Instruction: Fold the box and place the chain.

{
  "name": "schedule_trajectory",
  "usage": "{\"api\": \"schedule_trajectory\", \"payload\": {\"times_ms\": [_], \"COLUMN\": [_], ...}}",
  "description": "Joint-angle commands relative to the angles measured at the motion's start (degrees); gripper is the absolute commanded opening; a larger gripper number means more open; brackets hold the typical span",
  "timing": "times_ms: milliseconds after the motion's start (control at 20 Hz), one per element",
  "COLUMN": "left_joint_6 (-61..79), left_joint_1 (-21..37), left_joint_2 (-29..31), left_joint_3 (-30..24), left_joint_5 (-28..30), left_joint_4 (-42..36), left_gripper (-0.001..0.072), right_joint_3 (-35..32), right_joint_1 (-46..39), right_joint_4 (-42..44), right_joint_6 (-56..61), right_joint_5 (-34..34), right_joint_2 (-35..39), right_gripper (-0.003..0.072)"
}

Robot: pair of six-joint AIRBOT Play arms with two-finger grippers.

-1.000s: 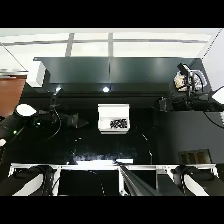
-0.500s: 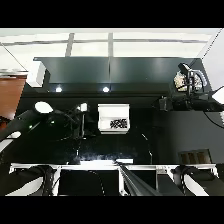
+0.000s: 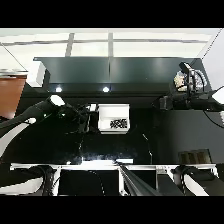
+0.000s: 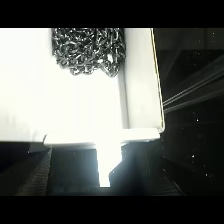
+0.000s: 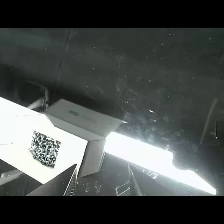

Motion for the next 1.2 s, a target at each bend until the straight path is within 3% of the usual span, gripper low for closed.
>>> {"api": "schedule_trajectory", "payload": {"times_ms": [0,400,450,550,750,800,850,950,1150], "left_joint_6": [-0.07,-0.15,-0.13,-0.11,-0.11,-0.11,-0.11,-0.11,-0.11], "left_joint_1": [-0.24,-2.19,-2.32,-2.32,-2.32,-2.32,-2.32,-2.32,-2.32], "left_joint_2": [-0.96,-0.96,-0.96,-0.96,-0.96,-0.96,-0.96,-0.96,-0.96], "left_joint_3": [0.59,0.68,0.68,0.68,0.68,0.68,0.68,0.68,0.68], "left_joint_5": [0.11,1.2,1.18,1.09,1.11,1.11,1.11,1.11,1.09], "left_joint_4": [-2.08,-3.23,-3.21,-3.1,-3.13,-3.13,-3.13,-3.13,-3.13], "left_gripper": [0.0718,0.0714,0.0675,0.0474,0.0467,0.0467,0.0466,0.0467,0.0467], "right_joint_3": [0.02,0.02,0.02,0.02,0.02,0.04,0.33,3.32,9.6], "right_joint_1": [0.0,0.0,0.0,0.0,1.46,3.1,5.16,9.18,15.15], "right_joint_4": [-0.07,-1.36,-1.36,-1.36,6.71,7.69,7.98,7.98,7.96], "right_joint_6": [-0.07,-0.04,-0.04,-0.07,0.04,0.48,0.72,0.98,-5.01], "right_joint_5": [-0.31,-0.44,-0.46,-0.7,-4.66,-8.11,-11.8,-15.5,-16.61], "right_joint_2": [0.04,0.04,0.04,0.04,0.0,-0.17,-0.92,-5.81,-19.69], "right_gripper": [0.0374,0.0374,0.0374,0.0374,0.038,0.0594,0.0713,0.0713,0.0707]}}
